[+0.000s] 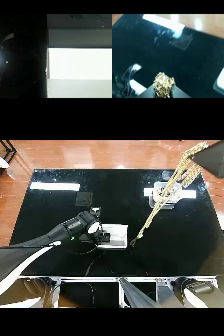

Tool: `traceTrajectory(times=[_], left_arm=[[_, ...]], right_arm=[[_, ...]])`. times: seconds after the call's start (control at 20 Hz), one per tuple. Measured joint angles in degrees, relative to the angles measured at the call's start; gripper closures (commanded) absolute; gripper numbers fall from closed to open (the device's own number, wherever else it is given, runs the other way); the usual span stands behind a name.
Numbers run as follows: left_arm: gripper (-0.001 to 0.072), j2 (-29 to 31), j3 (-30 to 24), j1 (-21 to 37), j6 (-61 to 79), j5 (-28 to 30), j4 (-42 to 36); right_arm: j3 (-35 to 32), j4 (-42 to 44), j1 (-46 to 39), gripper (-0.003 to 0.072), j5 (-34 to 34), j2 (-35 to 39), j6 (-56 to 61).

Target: Fold the box and place the chain.

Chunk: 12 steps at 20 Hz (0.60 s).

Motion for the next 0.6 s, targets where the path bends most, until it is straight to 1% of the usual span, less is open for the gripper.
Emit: traceTrajectory(times=[0.25, 0.6], left_arm=[[0.0686, 0.0, 0.0, 0.0, 0.0, 0.0, 0.0], [0.0686, 0.0, 0.0, 0.0, 0.02, -0.02, 0.0]], right_arm=[[-2.69, 0.46, 2.6, 0.0667, 2.38, 0.83, 0.02], [-5.6, 3.15, 8.44, 0.0667, 2.86, 1.18, -0.13]])
